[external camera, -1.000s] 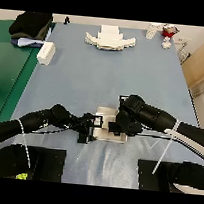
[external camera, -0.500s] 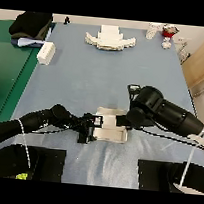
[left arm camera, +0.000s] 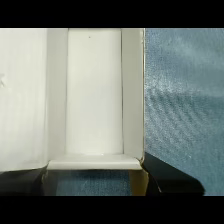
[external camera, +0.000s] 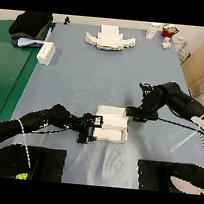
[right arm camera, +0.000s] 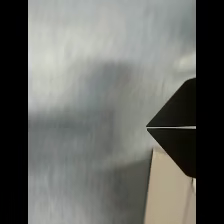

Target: Fold the box.

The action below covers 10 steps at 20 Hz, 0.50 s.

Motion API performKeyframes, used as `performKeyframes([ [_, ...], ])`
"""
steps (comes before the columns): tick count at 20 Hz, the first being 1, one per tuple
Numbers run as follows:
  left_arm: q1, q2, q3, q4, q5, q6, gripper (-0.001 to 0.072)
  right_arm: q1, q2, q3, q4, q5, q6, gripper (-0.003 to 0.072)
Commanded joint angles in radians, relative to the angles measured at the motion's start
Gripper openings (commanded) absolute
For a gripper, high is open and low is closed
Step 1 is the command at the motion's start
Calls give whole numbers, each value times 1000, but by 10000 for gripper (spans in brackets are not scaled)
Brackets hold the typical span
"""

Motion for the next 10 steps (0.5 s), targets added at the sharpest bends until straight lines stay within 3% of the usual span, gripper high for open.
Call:
performKeyframes([
  [1, 0, 0, 1, 0, 0, 2, 526, -212, -89, -18, 620, 41, -588, 4],
  [2, 0, 0, 1, 0, 0, 2, 526, -244, -103, -18, 684, -5, -674, 3],
  [5, 0, 0, 1, 0, 0, 2, 526, -256, -106, -18, 692, -133, -817, 3],
  [8, 0, -1, 1, 0, 0, 2, 526, -253, -104, -18, 688, -281, -876, 3],
  [10, 0, -1, 1, 0, 0, 2, 526, -250, -97, -19, 654, -316, -883, 3],
])
